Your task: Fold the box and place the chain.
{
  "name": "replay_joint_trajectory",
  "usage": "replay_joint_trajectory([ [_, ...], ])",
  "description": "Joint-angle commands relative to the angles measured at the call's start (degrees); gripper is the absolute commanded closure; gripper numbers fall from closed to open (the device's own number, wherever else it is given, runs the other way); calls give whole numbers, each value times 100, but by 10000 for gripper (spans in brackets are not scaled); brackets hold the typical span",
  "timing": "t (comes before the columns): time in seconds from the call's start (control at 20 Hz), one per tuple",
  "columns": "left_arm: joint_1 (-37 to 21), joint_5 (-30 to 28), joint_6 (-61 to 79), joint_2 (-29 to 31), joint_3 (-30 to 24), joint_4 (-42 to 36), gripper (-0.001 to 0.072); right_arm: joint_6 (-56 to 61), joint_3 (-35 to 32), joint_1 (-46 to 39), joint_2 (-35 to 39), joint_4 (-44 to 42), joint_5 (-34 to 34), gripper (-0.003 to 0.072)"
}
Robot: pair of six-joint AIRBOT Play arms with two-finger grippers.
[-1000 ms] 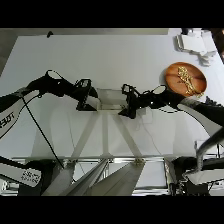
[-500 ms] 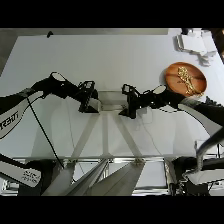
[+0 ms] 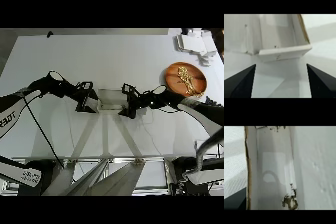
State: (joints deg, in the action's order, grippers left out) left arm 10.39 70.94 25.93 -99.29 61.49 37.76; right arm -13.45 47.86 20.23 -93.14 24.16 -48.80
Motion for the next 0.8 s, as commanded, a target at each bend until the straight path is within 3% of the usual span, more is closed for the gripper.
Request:
replay_joint_trajectory([
  [0.0,0,133,-238,20,0,-90,-1,-9,-2,2,0,20,-2,284],
  [0.25,24,138,-299,20,0,-846,-3,-7,-2,7,0,17,-11,284],
  [0.75,157,192,-323,13,0,-173,0,-9,-2,4,0,17,-9,284],
])
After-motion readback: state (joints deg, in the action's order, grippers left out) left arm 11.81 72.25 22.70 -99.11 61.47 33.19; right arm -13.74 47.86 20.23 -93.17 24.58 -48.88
